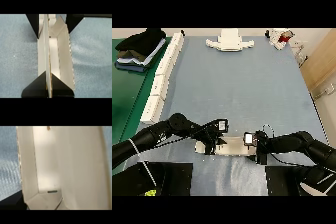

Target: Fold the box.

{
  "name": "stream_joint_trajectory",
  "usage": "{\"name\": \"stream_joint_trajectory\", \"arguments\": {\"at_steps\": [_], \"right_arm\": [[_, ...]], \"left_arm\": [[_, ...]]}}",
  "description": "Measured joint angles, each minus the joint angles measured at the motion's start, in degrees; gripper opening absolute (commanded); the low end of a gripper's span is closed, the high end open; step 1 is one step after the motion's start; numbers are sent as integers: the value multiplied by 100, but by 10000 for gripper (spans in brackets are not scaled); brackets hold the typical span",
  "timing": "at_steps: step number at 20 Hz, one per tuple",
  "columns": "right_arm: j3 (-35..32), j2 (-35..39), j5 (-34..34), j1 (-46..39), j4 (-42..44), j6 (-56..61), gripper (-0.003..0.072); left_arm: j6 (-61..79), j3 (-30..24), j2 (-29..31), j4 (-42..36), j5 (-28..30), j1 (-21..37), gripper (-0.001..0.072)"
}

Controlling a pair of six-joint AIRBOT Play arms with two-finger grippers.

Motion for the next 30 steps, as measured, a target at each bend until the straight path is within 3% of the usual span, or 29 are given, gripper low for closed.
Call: {"name": "stream_joint_trajectory", "arguments": {"at_steps": [6, 8, 11, 12, 13, 17, 19, 30], "right_arm": [[-15, -15, 48, 28, -149, 0, 705], [-17, -17, 44, 4, -166, 0, 594], [-20, -39, 50, -22, -173, 0, 562], [-22, -66, 52, -24, -177, 0, 493], [-22, -92, 72, -28, -175, 0, 471], [-22, -140, 61, -31, -160, -7, 490], [-22, -149, 44, -31, -146, -7, 603], [-33, -28, -81, -31, -122, 4, 609]], "left_arm": [[0, 0, 0, 2, 2, 0, 15], [0, 0, 0, 2, 4, 0, 15], [0, 0, 0, 2, 4, 0, 15], [0, 0, 0, 2, 7, 0, 15], [0, 0, 0, 2, 7, 0, 15], [-2, 0, 0, 0, 9, 0, 15], [-2, 0, 0, 0, 9, 0, 15], [0, 0, 0, 2, -2, 0, 15]]}}
